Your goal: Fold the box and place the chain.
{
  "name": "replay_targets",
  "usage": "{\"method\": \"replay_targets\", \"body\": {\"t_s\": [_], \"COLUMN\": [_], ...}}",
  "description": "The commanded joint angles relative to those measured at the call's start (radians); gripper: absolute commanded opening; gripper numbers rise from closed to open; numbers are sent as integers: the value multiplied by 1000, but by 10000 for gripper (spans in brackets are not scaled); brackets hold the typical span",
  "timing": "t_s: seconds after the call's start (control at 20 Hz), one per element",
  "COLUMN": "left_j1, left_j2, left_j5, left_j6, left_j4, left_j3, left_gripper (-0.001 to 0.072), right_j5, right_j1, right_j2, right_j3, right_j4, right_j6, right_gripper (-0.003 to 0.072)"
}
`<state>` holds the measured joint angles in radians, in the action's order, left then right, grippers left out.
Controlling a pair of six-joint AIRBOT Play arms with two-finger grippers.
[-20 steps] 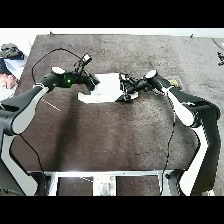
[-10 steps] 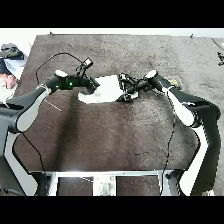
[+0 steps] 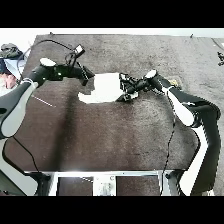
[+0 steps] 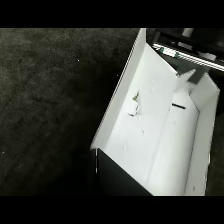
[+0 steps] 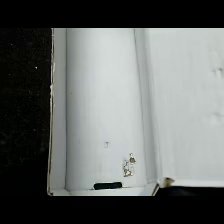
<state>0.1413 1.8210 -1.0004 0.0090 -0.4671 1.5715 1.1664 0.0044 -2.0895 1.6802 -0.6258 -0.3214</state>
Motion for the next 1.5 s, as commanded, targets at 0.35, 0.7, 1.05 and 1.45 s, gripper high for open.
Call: {"method": "replay_targets", "body": {"t_s": [0.35,0.7,1.05,1.45], "left_j1": [26,40,103,103], "left_j2": [-28,48,68,73], "left_j5": [-100,-141,-86,-85], "left_j6": [-27,52,22,-17], "left_j4": [-454,-451,-440,-426], "left_j3": [-4,-4,-4,-4], "left_gripper": [663,663,663,661], "right_j5": [0,0,1,0], "right_j1": [0,0,0,0], "right_j2": [-1,-1,-1,-1], "right_j3": [0,0,0,0], "right_j4": [2,1,2,2], "right_j6": [1,1,1,1], "right_gripper": [435,435,435,435]}}
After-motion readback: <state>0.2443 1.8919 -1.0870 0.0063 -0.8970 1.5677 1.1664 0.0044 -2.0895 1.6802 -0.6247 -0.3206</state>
